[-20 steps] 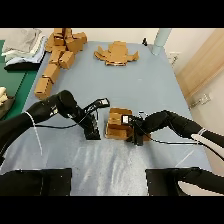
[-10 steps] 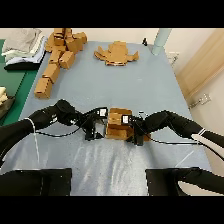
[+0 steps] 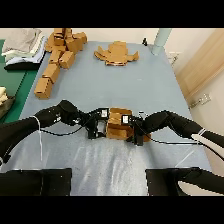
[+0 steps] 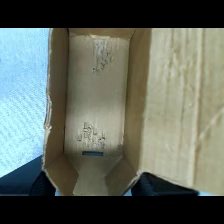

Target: Fold the box.

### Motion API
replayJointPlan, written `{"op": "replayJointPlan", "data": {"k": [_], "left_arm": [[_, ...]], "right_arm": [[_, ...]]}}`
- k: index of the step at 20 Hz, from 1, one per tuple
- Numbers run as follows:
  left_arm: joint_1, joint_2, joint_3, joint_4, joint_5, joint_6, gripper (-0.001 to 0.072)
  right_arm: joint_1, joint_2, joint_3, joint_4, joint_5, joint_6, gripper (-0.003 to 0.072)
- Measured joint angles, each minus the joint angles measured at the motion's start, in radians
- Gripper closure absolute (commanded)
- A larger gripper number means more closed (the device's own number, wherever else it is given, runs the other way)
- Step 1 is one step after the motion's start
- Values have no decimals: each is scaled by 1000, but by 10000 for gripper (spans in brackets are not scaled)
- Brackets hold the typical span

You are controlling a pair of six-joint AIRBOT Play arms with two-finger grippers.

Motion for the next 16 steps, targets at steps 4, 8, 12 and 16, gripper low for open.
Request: {"op": "replayJointPlan", "data": {"k": [4, 8, 12, 16], "left_arm": [[-21, -13, 1, -3, -19, 16, 19], [-38, -18, 1, -5, -39, 2, 19], [-42, -23, -10, -5, -36, -58, 19], [-50, -26, -15, -5, 0, -110, 19]], "right_arm": [[0, 0, 0, 0, 0, 0, 102], [0, 0, 0, 0, 0, 0, 101], [0, 0, 0, 0, 0, 0, 102], [0, 0, 0, 0, 0, 0, 102]]}}
